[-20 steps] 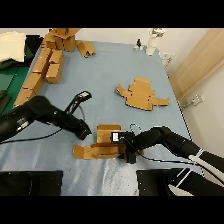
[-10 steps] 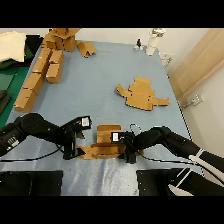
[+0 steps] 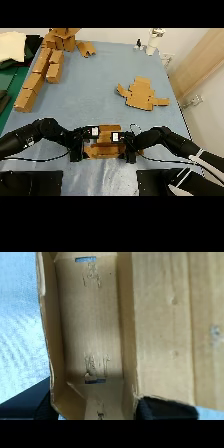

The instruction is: Fold the box.

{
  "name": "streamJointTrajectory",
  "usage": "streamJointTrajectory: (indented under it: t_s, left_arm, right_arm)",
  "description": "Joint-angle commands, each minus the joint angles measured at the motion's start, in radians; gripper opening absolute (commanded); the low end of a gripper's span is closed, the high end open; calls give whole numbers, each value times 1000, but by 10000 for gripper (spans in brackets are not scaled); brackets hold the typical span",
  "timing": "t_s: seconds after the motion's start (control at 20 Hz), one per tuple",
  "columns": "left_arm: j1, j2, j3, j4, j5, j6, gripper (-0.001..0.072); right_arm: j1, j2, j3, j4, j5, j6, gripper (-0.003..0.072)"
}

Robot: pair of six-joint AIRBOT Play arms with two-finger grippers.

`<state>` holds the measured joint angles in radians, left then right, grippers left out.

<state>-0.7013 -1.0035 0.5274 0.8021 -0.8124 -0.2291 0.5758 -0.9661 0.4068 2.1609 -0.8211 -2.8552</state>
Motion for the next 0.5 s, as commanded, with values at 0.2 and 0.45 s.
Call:
streamJointTrajectory:
  t_s: [0.2, 0.45]
  left_arm:
    - [-79, -59, 0, -47, 116, 9, 696]
    - [-97, -59, 0, -47, 122, -6, 461]
  right_arm:
    - [0, 0, 1, 0, 0, 0, 499]
    - [0, 0, 1, 0, 0, 0, 498]
